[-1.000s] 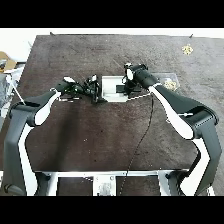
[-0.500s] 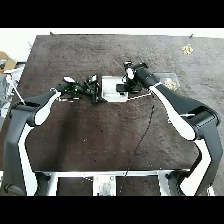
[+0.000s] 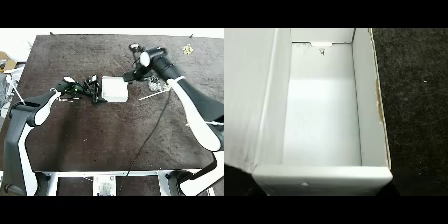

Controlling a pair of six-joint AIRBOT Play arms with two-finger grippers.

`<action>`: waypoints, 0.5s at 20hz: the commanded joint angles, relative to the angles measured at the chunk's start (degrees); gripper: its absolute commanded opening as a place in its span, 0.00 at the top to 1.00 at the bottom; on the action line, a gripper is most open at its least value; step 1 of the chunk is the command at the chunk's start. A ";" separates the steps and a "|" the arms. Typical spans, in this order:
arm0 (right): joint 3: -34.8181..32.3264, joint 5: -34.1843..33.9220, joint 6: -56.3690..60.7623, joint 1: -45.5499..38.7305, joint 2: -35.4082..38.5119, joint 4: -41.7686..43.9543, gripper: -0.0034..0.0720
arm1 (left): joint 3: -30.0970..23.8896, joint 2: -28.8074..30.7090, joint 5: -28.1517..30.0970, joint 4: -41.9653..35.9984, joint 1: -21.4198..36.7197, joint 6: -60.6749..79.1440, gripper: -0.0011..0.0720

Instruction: Fold the box and place the chain.

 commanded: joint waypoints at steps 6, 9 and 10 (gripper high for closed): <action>-2.69 -3.56 -3.56 -17.22 2.64 -1.22 0.54 | 0.02 -0.04 0.00 0.00 0.00 0.00 0.50; -2.75 -3.61 -8.35 -21.46 -2.01 5.55 0.54 | 0.02 -0.04 0.00 0.02 0.00 0.00 0.50; -2.75 -3.61 -9.81 -21.90 -3.58 7.76 0.54 | 0.02 -0.04 0.00 0.02 0.00 0.02 0.50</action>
